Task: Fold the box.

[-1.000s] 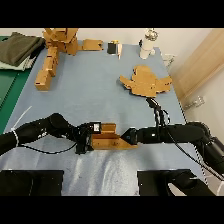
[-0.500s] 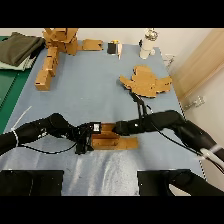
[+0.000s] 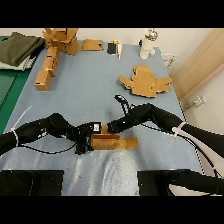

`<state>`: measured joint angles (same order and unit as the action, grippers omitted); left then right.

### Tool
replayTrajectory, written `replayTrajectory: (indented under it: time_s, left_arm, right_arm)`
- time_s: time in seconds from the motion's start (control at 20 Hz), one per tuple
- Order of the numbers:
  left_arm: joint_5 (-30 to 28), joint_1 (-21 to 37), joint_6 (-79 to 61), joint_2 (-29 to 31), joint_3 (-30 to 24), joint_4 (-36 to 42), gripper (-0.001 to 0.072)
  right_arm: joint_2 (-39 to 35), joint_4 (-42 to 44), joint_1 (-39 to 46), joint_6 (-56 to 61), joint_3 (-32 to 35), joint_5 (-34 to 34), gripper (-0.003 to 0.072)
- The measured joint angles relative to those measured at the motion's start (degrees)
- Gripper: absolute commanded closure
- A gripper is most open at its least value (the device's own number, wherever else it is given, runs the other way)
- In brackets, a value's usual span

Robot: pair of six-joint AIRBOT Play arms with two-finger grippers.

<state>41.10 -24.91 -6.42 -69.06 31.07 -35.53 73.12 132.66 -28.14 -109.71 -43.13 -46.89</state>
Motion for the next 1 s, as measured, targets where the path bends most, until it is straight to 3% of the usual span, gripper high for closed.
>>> replayTrajectory:
  time_s: [0.35,0.75,0.8,0.85,0.9,1.0]
  left_arm:
    - [0.24,0.00,0.00,0.00,-0.02,-0.04,0.0245]
    - [0.11,0.00,0.00,0.00,-0.02,-0.02,0.0244]
    - [0.09,0.00,0.00,0.00,-0.02,-0.02,0.0245]
    - [0.09,0.00,0.00,0.00,-0.02,-0.04,0.0245]
    - [0.07,0.00,0.00,0.00,-0.02,-0.02,0.0245]
    - [0.04,0.00,0.00,0.00,-0.02,-0.04,0.0245]
  right_arm:
    - [-0.44,-1.49,0.00,-5.84,-0.92,-2.64,0.0685]
    - [-16.20,-14.08,-0.20,-6.64,0.52,-8.13,0.0683]
    - [-18.58,-14.80,-0.52,-7.21,1.99,-9.60,0.0640]
    - [-20.61,-15.26,-1.16,-8.66,3.61,-11.26,0.0319]
    - [-22.62,-15.52,-2.16,-10.56,5.55,-12.46,0.0067]
    - [-25.22,-16.90,-4.50,-15.78,9.44,-12.35,0.0042]
